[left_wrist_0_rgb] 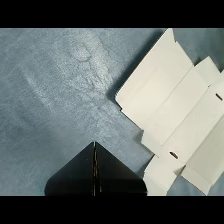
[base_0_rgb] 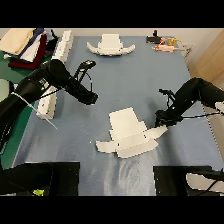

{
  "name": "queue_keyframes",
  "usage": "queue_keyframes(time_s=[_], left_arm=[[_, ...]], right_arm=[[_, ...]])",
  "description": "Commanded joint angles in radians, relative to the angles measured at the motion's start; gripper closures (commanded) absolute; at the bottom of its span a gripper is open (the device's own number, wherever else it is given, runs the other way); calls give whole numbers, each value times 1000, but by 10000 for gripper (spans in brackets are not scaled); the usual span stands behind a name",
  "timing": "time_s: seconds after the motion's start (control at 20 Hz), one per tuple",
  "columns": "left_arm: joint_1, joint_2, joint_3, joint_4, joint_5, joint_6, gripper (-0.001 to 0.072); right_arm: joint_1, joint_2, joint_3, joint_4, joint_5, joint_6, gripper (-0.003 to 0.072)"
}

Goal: Fold the box.

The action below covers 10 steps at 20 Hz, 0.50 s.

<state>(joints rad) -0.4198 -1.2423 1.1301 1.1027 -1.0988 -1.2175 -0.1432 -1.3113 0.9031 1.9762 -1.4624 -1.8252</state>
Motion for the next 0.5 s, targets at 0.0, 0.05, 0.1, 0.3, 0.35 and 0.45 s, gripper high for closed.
queue_keyframes(time_s=[0.0,0.05,0.1,0.3,0.35,0.45], left_arm=[[0,0,1,0,0,0,694],[0,0,1,0,0,0,694],[0,0,1,0,0,0,694],[0,0,1,0,0,1,694],[0,0,1,0,0,1,694],[0,0,1,0,0,1,694]], right_arm=[[2,-4,-24,27,-31,-31,405],[2,-4,-42,30,-31,-35,405],[2,-4,-61,30,-30,-35,405],[2,-1,-122,65,-25,-64,684],[2,5,-134,91,-20,-76,684],[11,47,-169,151,14,-99,684]])
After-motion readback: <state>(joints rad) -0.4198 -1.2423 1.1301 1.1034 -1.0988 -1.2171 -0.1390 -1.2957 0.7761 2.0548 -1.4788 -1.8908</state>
